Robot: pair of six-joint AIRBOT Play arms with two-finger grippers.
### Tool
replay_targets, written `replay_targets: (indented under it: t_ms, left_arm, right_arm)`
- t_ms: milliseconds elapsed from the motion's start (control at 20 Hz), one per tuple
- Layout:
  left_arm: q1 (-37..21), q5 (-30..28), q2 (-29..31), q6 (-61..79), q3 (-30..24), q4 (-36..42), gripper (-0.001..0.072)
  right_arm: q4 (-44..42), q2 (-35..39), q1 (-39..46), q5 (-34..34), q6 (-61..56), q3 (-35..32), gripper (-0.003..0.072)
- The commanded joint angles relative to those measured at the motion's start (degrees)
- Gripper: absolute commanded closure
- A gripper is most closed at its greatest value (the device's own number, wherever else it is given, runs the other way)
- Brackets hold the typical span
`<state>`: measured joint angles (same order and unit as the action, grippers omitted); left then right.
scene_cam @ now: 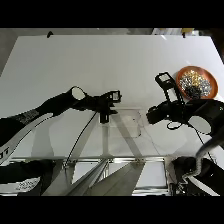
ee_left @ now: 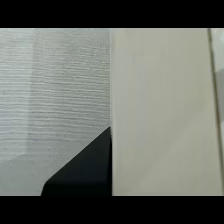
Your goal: Fold the box and place the chain.
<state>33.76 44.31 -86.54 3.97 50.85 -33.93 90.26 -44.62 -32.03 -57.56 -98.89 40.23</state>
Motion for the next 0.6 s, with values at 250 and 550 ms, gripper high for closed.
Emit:
replay_targets:
  t_ms: [250,550]
  left_arm:
    - [0.28,-2.54,1.62,-8.31,-0.02,-4.50,0.0706]
    - [0.28,-2.51,1.60,-8.55,-0.02,-4.50,0.0706]
  right_arm:
    - [-0.02,-0.04,-0.04,-0.07,1.79,-0.02,0.0368]
    - [-0.04,-0.04,-0.04,-0.09,1.92,-0.04,0.0368]
